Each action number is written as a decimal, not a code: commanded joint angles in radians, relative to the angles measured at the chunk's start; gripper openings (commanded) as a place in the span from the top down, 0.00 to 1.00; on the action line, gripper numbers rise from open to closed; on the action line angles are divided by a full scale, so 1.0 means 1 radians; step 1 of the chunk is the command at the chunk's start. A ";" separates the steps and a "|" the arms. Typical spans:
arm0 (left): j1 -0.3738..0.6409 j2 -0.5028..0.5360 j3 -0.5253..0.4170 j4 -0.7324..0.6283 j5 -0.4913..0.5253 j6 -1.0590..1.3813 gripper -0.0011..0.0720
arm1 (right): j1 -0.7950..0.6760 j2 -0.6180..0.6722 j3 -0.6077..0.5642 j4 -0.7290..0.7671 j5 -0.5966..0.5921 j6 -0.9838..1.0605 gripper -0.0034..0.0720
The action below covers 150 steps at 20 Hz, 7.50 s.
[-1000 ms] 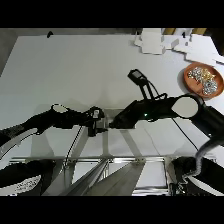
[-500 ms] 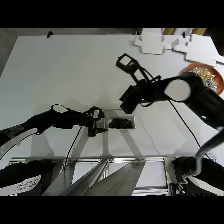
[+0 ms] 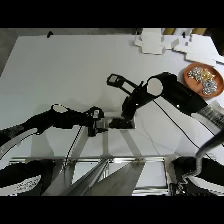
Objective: Fold the box and place the chain.
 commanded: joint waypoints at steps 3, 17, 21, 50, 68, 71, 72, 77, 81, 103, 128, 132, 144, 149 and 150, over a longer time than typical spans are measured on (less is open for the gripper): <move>0.000 0.000 0.001 0.000 0.000 0.000 0.78 | 0.001 -0.006 0.001 0.141 0.160 -0.116 0.80; 0.000 0.000 0.001 0.000 0.000 0.000 0.78 | 0.100 0.001 -0.049 0.011 -0.057 -0.253 0.50; 0.000 0.000 0.001 0.000 0.000 0.000 0.78 | 0.126 0.003 -0.063 -0.027 -0.087 -0.253 0.52; 0.000 0.000 0.001 0.001 0.000 0.000 0.78 | 0.131 0.114 -0.137 0.001 -0.185 -0.242 0.42; 0.000 0.000 0.001 0.000 0.000 0.000 0.78 | 0.117 0.116 -0.205 -0.058 -0.141 -0.281 0.63; 0.000 0.000 0.001 0.001 0.000 0.000 0.78 | 0.117 0.118 -0.205 -0.072 -0.170 -0.280 0.63; 0.000 0.000 0.001 0.000 0.000 0.000 0.78 | 0.117 0.118 -0.205 -0.077 -0.184 -0.280 0.66; 0.000 0.000 0.001 0.000 0.000 0.000 0.78 | 0.117 0.120 -0.205 -0.090 -0.193 -0.280 0.85; 0.000 0.000 0.001 0.000 0.000 0.000 0.78 | 0.117 0.137 -0.205 -0.090 -0.194 -0.279 0.86; 0.000 0.000 0.001 0.000 0.000 0.000 0.78 | 0.127 0.206 -0.304 0.054 -0.245 -0.277 0.51; 0.000 0.000 0.001 0.000 0.000 0.000 0.78 | 0.127 0.182 -0.327 0.051 -0.312 -0.156 0.93; 0.000 0.000 0.001 0.000 0.000 0.000 0.78 | 0.078 0.236 -0.204 -0.017 -0.182 0.064 0.93; 0.000 0.000 0.001 -0.021 0.000 0.000 0.78 | -0.601 0.335 -0.317 -0.399 0.204 0.497 0.93; 0.002 0.030 0.001 -0.060 -0.007 -0.003 0.78 | -0.710 0.336 -0.335 -0.400 0.293 0.497 0.93; 0.014 0.068 0.001 -0.058 0.002 -0.034 0.78 | -0.710 0.336 -0.335 -0.400 0.313 0.490 0.93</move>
